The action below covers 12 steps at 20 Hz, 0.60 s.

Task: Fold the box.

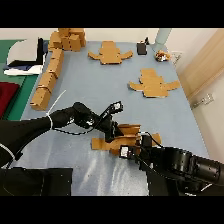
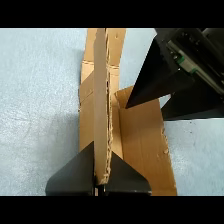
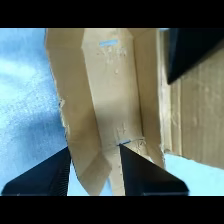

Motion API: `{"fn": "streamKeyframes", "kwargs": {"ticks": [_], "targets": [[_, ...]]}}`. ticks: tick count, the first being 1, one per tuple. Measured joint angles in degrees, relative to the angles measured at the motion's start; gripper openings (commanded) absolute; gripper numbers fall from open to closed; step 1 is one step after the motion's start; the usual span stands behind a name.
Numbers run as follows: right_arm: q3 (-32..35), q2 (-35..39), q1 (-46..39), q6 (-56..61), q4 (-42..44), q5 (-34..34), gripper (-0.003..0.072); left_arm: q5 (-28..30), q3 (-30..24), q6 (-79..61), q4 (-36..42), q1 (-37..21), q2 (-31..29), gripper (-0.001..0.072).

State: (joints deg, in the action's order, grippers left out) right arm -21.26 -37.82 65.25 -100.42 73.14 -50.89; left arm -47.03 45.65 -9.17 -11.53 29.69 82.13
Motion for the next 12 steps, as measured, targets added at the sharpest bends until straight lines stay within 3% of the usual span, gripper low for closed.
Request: {"fn": "streamKeyframes", "kwargs": {"ticks": [1, 2, 12], "targets": [[0.00, 0.11, 0.00, 0.52, -0.13, 0.11, 0.0526, 0.02, 0.00, 0.00, 0.00, 0.00, 0.00, 0.0013], [-0.04, 0.20, -0.02, 1.31, -0.31, 0.33, 0.0720, 0.02, 0.00, -0.02, 0.00, 0.00, 0.00, 0.0013], [-0.13, 3.45, -3.98, 6.43, -2.69, 0.72, 0.0720, 0.02, 0.00, 0.00, 0.00, 0.00, 0.00, 0.0013]]}}
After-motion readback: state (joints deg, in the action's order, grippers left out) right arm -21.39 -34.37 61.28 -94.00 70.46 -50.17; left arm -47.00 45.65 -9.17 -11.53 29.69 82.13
